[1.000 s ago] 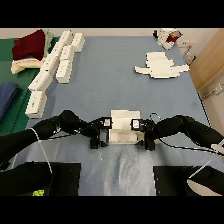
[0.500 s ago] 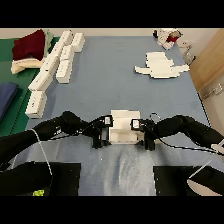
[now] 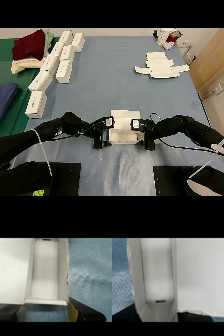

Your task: Fold the box.

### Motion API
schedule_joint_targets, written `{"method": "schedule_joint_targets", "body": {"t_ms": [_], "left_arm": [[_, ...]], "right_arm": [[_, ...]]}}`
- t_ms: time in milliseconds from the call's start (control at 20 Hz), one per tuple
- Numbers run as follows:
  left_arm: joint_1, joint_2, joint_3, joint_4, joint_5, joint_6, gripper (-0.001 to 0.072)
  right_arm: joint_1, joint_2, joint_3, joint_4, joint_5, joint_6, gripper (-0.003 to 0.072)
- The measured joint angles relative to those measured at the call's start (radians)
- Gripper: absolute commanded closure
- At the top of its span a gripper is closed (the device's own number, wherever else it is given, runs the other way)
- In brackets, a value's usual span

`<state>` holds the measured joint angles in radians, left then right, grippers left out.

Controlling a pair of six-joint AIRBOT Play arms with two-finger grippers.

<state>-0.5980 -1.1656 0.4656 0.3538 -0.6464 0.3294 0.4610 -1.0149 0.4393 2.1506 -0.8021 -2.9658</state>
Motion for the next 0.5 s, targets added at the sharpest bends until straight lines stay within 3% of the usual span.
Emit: {"method": "schedule_joint_targets", "body": {"t_ms": [250,300,350,500], "left_arm": [[-0.006,0.000,0.000,0.003,0.002,0.000,0.0015],[-0.006,0.000,0.000,0.005,0.001,0.000,0.0176],[-0.006,0.000,0.000,0.005,0.002,0.000,0.0264],[-0.006,0.000,0.000,0.008,0.000,0.000,0.0264]], "right_arm": [[0.000,0.000,0.000,0.000,0.000,-0.001,0.0129],[0.000,-0.001,0.000,0.000,0.000,-0.001,0.0129],[0.000,-0.001,0.000,0.000,0.000,-0.002,0.0129],[0.000,-0.001,0.000,0.000,0.000,-0.002,0.0129]]}}
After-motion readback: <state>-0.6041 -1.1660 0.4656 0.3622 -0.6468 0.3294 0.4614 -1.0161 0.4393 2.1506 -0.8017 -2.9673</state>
